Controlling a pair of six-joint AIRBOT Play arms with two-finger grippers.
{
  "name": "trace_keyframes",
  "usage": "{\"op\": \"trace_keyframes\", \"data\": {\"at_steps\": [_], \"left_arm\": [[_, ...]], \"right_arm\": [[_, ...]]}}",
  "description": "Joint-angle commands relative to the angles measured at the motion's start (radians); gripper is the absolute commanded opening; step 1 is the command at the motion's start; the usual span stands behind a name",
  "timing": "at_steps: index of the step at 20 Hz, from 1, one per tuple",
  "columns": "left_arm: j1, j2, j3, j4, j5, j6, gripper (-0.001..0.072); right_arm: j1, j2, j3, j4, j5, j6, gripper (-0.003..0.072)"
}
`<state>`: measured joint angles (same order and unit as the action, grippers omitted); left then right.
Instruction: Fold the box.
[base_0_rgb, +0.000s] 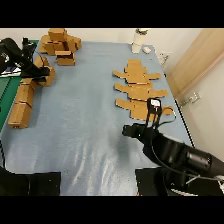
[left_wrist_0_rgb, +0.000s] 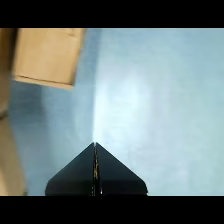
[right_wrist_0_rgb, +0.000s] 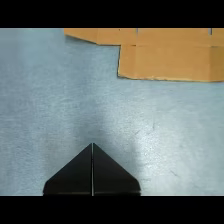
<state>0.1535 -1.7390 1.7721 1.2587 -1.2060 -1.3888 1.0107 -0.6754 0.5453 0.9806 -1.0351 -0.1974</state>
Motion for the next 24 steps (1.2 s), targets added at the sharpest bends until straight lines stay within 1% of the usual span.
{"op": "trace_keyframes", "data": {"at_steps": [1, 3, 4, 6, 8, 11, 13, 14, 15, 18, 24], "left_arm": [[-0.089, 0.047, 0.010, -0.051, -0.107, 0.055, 0.0010], [-0.168, 0.097, -0.034, -0.051, -0.096, 0.084, 0.0009], [-0.212, 0.127, -0.072, -0.051, -0.076, 0.089, 0.0009], [-0.289, 0.190, -0.176, -0.051, -0.020, 0.091, 0.0010], [-0.351, 0.249, -0.294, -0.057, 0.024, 0.091, 0.0010], [-0.411, 0.323, -0.459, -0.075, 0.068, 0.091, 0.0010], [-0.422, 0.362, -0.543, -0.117, 0.100, 0.092, 0.0010], [-0.422, 0.374, -0.569, -0.140, 0.103, 0.096, 0.0012], [-0.422, 0.377, -0.582, -0.142, 0.095, 0.095, 0.0012], [-0.422, 0.375, -0.583, -0.142, 0.013, 0.090, 0.0013], [-0.422, 0.375, -0.583, -0.141, 0.010, 0.090, 0.0013]], "right_arm": [[-0.228, -0.110, 0.091, 0.253, 0.092, -0.389, 0.0007], [-0.358, -0.225, 0.196, 0.387, 0.090, -0.608, 0.0006], [-0.410, -0.291, 0.253, 0.453, 0.089, -0.690, 0.0007], [-0.468, -0.418, 0.350, 0.544, 0.089, -0.800, 0.0007], [-0.476, -0.525, 0.419, 0.583, 0.090, -0.850, 0.0007], [-0.467, -0.629, 0.472, 0.658, 0.097, -0.916, 0.0007], [-0.467, -0.663, 0.478, 0.715, 0.122, -0.952, 0.0007], [-0.467, -0.668, 0.478, 0.727, 0.132, -0.956, 0.0006], [-0.467, -0.668, 0.478, 0.735, 0.127, -0.955, 0.0007], [-0.468, -0.668, 0.479, 0.736, 0.101, -0.956, 0.0007], [-0.468, -0.668, 0.478, 0.736, 0.100, -0.956, 0.0006]]}}
